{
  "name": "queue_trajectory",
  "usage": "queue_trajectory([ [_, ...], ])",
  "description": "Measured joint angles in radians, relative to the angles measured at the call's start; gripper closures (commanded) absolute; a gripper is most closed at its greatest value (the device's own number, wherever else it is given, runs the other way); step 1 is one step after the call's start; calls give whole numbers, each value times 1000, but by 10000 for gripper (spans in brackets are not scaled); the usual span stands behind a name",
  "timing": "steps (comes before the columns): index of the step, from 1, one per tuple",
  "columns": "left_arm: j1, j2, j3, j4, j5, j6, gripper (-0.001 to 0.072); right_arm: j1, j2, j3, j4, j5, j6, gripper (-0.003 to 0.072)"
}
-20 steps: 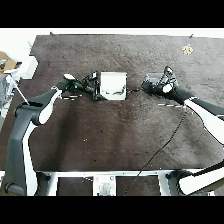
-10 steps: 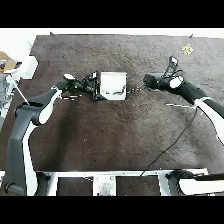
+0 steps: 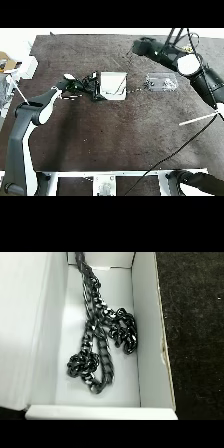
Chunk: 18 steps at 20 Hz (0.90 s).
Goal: Fold the box and place the chain.
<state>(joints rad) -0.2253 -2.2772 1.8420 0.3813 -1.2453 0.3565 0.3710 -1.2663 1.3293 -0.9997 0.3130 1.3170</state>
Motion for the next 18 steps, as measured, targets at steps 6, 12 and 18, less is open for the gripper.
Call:
queue_trajectory([
  [6,0,0,0,0,0,0,365,72,-67,-33,-29,9,11,685],
  [12,0,0,0,0,0,0,365,80,-204,-109,-38,19,64,421],
  [18,0,0,0,0,0,0,365,-45,-229,-150,-83,143,126,421],
])
